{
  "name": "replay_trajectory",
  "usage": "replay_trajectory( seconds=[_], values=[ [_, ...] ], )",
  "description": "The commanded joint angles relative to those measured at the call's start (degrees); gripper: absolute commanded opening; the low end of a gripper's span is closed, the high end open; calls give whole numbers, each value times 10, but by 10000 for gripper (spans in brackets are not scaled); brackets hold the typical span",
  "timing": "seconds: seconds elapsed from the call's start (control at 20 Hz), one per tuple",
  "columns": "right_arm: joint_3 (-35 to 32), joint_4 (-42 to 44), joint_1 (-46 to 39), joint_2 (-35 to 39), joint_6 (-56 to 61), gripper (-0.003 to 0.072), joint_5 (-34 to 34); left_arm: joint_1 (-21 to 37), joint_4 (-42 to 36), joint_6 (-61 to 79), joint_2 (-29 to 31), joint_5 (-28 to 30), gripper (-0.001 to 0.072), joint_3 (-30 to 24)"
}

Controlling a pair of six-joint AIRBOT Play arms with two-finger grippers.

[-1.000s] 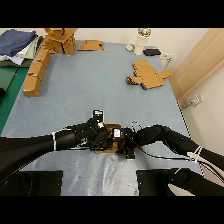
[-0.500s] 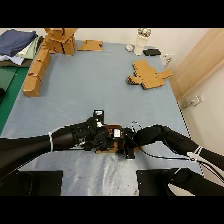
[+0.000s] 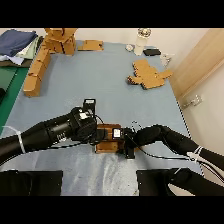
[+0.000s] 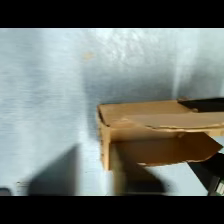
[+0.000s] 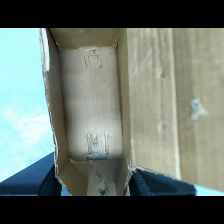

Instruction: Fold the box.

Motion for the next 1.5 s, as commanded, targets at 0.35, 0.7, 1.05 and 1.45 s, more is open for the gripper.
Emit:
replay_trajectory(
  seconds=[0.35, 0.7, 1.05, 1.45],
  values=[
    [0, -2, 0, 0, 0, 448, 0, 101, -22, 223, 147, 4, 12, -111],
    [0, -2, 0, 0, 0, 448, 0, 434, -518, 1140, 192, 113, 14, -319],
    [0, -2, 0, 0, 0, 448, 0, 397, -526, 1314, 136, 185, 693, -324],
    [0, -2, 0, 0, 0, 448, 0, 263, -568, 1517, 132, 300, 693, -335]
  ],
)
